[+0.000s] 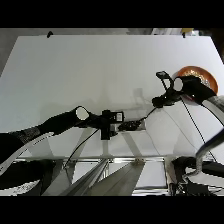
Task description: Fold the box and place the chain.
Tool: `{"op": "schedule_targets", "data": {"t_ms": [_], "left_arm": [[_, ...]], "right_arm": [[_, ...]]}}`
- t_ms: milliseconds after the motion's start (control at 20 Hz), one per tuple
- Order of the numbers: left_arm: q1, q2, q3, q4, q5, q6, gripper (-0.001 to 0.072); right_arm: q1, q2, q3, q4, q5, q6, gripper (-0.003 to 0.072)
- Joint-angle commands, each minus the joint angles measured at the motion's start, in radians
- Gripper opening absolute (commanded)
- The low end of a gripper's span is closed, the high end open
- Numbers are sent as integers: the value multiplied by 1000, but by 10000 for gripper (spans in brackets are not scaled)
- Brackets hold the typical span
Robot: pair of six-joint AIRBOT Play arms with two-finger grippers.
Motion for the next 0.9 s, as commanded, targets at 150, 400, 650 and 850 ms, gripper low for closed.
{"op": "schedule_targets", "data": {"t_ms": [150, 400, 650, 850], "left_arm": [[0, 0, 0, 0, 0, 0, 212], [0, 0, 0, 0, 0, 0, 212], [0, 0, 0, 0, 0, 0, 212], [0, 0, 0, 0, 0, 0, 212]], "right_arm": [[0, -14, -1, -12, 68, 3, 148], [53, 31, -1, -71, 154, 3, 14], [82, 211, 0, -65, 193, 3, 14], [130, 411, -1, 21, 234, -4, 14]]}}
